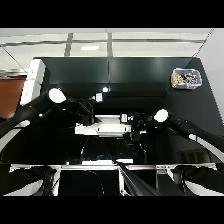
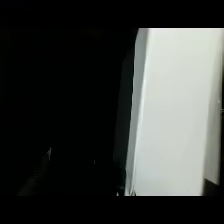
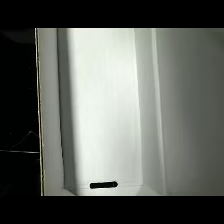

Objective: Fold the box and place the chain.

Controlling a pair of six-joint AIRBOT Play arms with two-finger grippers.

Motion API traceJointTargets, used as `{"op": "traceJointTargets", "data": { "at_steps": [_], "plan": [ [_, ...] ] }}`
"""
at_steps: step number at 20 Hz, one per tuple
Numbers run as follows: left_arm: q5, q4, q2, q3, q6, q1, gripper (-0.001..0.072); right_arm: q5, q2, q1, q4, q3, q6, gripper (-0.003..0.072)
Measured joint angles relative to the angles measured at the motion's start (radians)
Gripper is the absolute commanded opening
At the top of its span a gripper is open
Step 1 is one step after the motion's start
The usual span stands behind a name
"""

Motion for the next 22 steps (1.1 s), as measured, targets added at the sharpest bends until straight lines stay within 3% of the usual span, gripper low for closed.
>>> {"op": "traceJointTargets", "data": {
  "at_steps": [1, 2, 3, 4, 6, 7, 8, 10, 12, 15, 18, 22],
  "plan": [
    [-0.043, 0.037, 0.031, 0.002, -0.062, 0.015, 0.0686, 0.000, 0.000, 0.000, 0.000, 0.000, 0.000, 0.0437],
    [-0.082, 0.073, 0.057, 0.004, -0.138, 0.031, 0.0609, 0.000, 0.000, 0.000, 0.000, 0.000, 0.000, 0.0437],
    [-0.130, 0.105, 0.080, 0.005, -0.242, 0.047, 0.0357, 0.000, 0.000, 0.000, 0.000, 0.000, 0.000, 0.0437],
    [-0.180, 0.124, 0.097, 0.006, -0.349, 0.059, 0.0053, 0.000, 0.000, 0.000, 0.000, 0.000, 0.000, 0.0437],
    [-0.286, 0.134, 0.114, -0.006, -0.540, 0.069, 0.0027, 0.000, 0.000, 0.000, 0.000, 0.000, 0.000, 0.0437],
    [-0.332, 0.115, 0.117, -0.020, -0.596, 0.068, 0.0026, 0.000, 0.000, 0.000, 0.000, 0.000, 0.000, 0.0392],
    [-0.357, 0.084, 0.118, -0.037, -0.626, 0.061, 0.0026, 0.000, 0.000, 0.000, 0.000, 0.000, 0.000, 0.0306],
    [-0.358, -0.031, 0.120, -0.061, -0.640, 0.048, 0.0026, 0.003, 0.000, 0.000, -0.001, 0.000, 0.000, 0.0303],
    [-0.285, -0.176, 0.121, -0.076, -0.608, 0.040, 0.0026, 0.011, 0.000, 0.000, -0.005, 0.000, -0.001, 0.0303],
    [-0.084, -0.272, 0.109, -0.085, -0.565, 0.035, 0.0026, 0.020, 0.000, 0.000, -0.006, 0.000, 0.002, 0.0303],
    [0.062, -0.285, 0.059, -0.088, -0.509, 0.026, 0.0026, 0.024, 0.000, 0.000, -0.006, 0.000, 0.004, 0.0303],
    [0.114, -0.195, -0.029, -0.088, -0.475, -0.004, 0.0026, 0.026, 0.000, 0.000, -0.006, 0.000, 0.005, 0.0302]
  ]
}}
